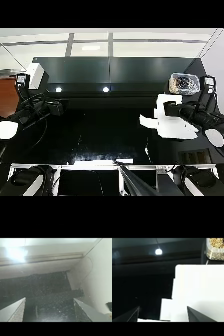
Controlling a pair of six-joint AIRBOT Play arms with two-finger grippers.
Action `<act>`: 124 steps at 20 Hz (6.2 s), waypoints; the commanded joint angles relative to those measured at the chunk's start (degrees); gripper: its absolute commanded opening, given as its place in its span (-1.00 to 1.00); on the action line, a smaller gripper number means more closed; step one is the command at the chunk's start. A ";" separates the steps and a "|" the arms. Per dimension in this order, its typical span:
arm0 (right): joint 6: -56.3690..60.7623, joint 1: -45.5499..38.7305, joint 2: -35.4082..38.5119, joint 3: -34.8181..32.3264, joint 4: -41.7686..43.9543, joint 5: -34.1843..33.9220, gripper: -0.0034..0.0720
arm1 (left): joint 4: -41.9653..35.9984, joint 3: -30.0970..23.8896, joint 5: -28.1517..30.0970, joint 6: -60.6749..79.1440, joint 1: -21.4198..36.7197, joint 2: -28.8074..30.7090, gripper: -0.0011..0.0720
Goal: Fold the box and place the chain.
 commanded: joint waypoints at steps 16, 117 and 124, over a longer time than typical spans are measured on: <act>-53.16 -76.76 -34.34 15.89 37.97 35.30 0.95 | -0.20 -0.02 -4.92 0.00 -0.04 -0.04 0.96; -40.65 1.51 -5.35 0.39 45.79 14.86 0.95 | -37.64 16.06 -54.23 63.01 -0.52 -56.70 -0.90; -43.19 -10.75 -5.33 14.91 25.05 22.18 0.95 | -27.87 11.56 -37.07 65.40 -6.32 -36.13 -0.90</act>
